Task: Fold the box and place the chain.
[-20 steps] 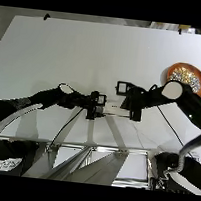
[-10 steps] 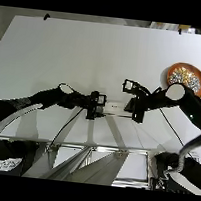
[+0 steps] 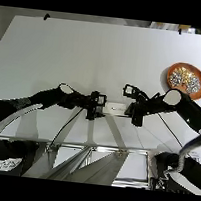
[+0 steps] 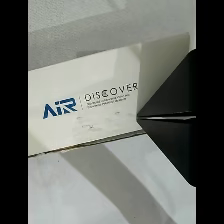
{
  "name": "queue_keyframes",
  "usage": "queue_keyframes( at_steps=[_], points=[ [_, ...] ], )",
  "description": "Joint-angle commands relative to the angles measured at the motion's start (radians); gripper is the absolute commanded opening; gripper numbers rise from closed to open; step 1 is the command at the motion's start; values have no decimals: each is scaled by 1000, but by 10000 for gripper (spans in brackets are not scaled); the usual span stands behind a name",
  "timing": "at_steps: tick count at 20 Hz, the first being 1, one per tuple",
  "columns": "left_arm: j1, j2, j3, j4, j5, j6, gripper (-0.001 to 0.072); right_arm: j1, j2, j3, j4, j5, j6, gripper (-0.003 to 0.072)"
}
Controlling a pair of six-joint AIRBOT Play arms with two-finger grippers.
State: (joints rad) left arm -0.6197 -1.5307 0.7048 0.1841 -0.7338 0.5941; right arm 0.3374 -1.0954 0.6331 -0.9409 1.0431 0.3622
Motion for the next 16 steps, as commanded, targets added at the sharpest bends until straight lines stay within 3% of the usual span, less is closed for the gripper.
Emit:
queue_keyframes(
  at_steps=[1, 7, 10, 16],
  points=[
    [1, 0, 0, 0, 0, 0, 68, 0, -1, -7, -5, -11, 0, 21],
    [1, 0, 0, 0, 0, 0, 68, 43, 56, -4, -8, -38, 61, 20],
    [1, 0, 0, 0, 0, 0, 68, -12, 138, 17, -67, -27, 170, 20],
    [1, 0, 0, 0, -1, 0, 68, -222, 277, 31, -550, 230, 770, 20]
  ],
)
